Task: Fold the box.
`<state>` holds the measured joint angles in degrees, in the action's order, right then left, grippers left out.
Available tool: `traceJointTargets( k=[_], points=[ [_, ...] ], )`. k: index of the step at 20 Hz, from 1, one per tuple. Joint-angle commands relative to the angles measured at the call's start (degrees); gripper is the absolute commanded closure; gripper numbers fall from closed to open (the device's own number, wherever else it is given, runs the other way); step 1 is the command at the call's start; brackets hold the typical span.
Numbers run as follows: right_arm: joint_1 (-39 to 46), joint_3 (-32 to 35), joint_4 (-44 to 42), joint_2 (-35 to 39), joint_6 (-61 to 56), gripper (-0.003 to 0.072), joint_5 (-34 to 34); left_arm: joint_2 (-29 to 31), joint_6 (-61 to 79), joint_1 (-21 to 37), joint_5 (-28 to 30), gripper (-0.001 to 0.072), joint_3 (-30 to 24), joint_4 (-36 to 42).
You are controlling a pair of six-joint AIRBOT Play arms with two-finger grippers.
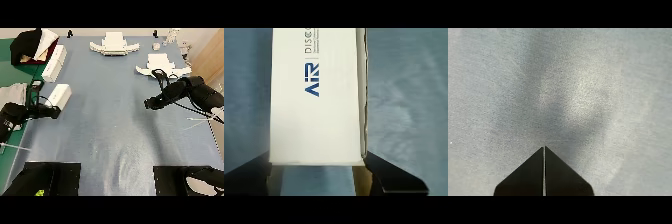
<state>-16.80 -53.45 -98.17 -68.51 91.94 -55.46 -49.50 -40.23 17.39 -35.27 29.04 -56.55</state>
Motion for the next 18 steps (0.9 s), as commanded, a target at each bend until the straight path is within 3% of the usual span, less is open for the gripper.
traceJointTargets(
  k=[1, 7, 18],
  points=[
    [0.04, -0.04, -0.02, -0.04, -0.02, 0.0670, 0.00, -6.56, -0.92, 8.55, 2.84, 0.0241, 2.75, -2.21],
    [0.04, -0.04, 0.00, -0.04, -0.02, 0.0670, 0.02, -25.68, -0.28, 7.58, 4.85, 0.0241, 17.70, -1.07],
    [0.04, -0.04, 0.00, -0.04, -0.04, 0.0670, 0.00, -49.64, -3.32, 2.45, 5.09, 0.0241, 45.44, -0.04]
  ],
)
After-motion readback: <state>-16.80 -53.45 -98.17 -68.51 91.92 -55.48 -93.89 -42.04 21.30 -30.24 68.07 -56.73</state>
